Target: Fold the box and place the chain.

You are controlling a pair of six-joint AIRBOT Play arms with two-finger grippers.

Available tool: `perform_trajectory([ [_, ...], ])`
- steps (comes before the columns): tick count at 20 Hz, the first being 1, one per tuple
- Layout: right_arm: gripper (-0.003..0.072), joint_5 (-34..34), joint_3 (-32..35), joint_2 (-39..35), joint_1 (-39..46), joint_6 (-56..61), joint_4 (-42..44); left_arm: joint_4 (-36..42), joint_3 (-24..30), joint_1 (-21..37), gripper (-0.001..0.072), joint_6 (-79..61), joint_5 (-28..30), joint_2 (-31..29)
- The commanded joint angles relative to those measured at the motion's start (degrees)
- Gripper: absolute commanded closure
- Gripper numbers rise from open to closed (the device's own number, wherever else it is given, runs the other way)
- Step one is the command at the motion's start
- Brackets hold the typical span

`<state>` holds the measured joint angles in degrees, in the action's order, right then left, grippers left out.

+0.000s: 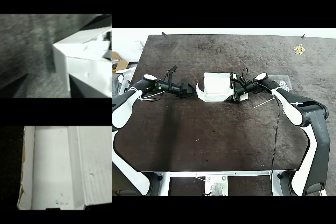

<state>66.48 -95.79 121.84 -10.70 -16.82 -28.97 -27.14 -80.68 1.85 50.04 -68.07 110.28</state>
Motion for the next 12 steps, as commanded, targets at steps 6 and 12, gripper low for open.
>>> perform_trajectory([
  [6,0.0362,0.0,0.02,0.02,-0.04,-0.02,0.02,1.7,-1.03,-0.94,0.0248,-1.79,-1.86,0.04],
  [12,0.0362,0.0,0.02,0.02,-0.04,0.0,0.02,-5.92,-7.72,-5.7,0.0248,2.47,-2.62,0.04],
])
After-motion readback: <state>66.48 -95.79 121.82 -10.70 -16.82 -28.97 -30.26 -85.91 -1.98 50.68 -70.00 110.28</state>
